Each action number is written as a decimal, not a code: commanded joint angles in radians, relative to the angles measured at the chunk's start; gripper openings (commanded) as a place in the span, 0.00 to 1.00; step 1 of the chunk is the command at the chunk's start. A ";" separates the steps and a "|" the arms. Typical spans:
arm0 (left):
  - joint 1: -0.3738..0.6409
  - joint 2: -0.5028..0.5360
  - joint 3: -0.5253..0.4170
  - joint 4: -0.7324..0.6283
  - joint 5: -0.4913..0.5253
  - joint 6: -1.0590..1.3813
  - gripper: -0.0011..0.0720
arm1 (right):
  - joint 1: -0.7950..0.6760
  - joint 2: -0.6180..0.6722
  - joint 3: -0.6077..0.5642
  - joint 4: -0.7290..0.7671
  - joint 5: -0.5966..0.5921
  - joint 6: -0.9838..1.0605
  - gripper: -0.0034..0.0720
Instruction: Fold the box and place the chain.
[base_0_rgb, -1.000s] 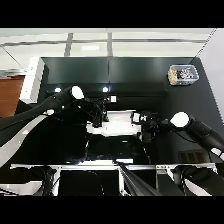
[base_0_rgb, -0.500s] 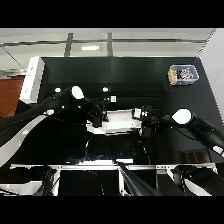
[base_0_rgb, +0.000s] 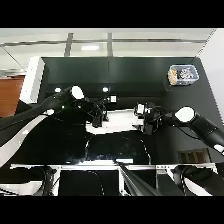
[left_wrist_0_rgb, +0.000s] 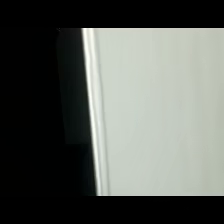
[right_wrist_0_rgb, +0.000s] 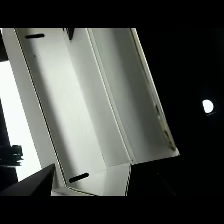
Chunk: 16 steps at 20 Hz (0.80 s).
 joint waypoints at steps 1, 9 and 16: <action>-0.001 -0.001 0.002 0.006 0.003 0.001 0.05 | -0.003 -0.025 0.000 0.002 -0.007 -0.002 0.94; -0.023 -0.005 0.060 0.084 -0.008 -0.012 0.05 | -0.003 -0.078 0.000 0.095 0.043 -0.188 0.94; -0.027 -0.010 0.060 0.084 -0.012 -0.029 0.05 | -0.001 -0.167 0.000 0.152 0.076 -0.290 0.85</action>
